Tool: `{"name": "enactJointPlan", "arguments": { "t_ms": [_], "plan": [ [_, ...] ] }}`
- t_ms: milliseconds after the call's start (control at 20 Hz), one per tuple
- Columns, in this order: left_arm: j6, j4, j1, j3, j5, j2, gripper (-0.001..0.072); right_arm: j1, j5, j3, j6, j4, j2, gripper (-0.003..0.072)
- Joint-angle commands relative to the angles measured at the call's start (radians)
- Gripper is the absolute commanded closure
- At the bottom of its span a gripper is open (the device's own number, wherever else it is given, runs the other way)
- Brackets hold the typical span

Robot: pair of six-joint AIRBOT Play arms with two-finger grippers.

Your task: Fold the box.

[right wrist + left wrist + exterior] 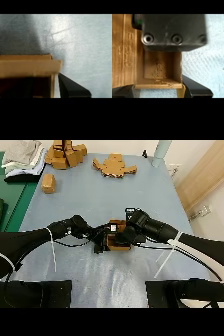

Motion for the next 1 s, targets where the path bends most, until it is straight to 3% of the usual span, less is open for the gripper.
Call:
{"name": "enactJointPlan", "arguments": {
  "t_ms": [0, 250, 400, 450, 550, 650, 700, 750, 850, 950],
  "plan": [
    [0.0, 0.0, 0.0, 0.0, 0.0, 0.0, 0.0205, -0.014, -0.054, 0.023, -0.001, 0.008, 0.062, 0.0255],
    [0.0, 0.0, 0.0, 0.0, 0.0, 0.0, 0.0205, -0.085, -0.163, 0.027, -0.027, -0.002, 0.162, 0.0265],
    [0.0, 0.0, 0.0, 0.0, 0.0, 0.0, 0.0205, -0.167, -0.192, 0.027, -0.101, -0.055, 0.164, 0.0347],
    [0.0, 0.0, 0.0, 0.0, 0.0, 0.0, 0.0205, -0.21, -0.17, 0.027, -0.136, -0.064, 0.163, 0.0442],
    [0.0, 0.0, 0.0, 0.0, 0.0, 0.0, 0.0206, -0.323, -0.077, 0.027, -0.228, -0.035, 0.151, 0.052],
    [0.0, 0.0, 0.0, 0.0, 0.0, 0.0, 0.0205, -0.493, 0.064, 0.027, -0.435, 0.163, 0.101, 0.0575],
    [0.0, 0.0, 0.0, 0.0, 0.0, 0.0, 0.0205, -0.578, 0.121, 0.027, -0.602, 0.34, 0.06, 0.0645],
    [0.0, 0.0, 0.0, 0.0, 0.0, 0.0, 0.0205, -0.666, 0.143, 0.031, -0.797, 0.571, 0.003, 0.0657],
    [0.0, 0.0, 0.0, 0.0, 0.0, 0.0, 0.0205, -0.781, 0.069, 0.055, -1.156, 0.982, -0.121, 0.0685],
    [0.0, 0.0, 0.0, 0.0, 0.0, 0.0, 0.0205, -0.808, -0.045, 0.095, -1.374, 1.178, -0.216, 0.0685]
  ]
}}
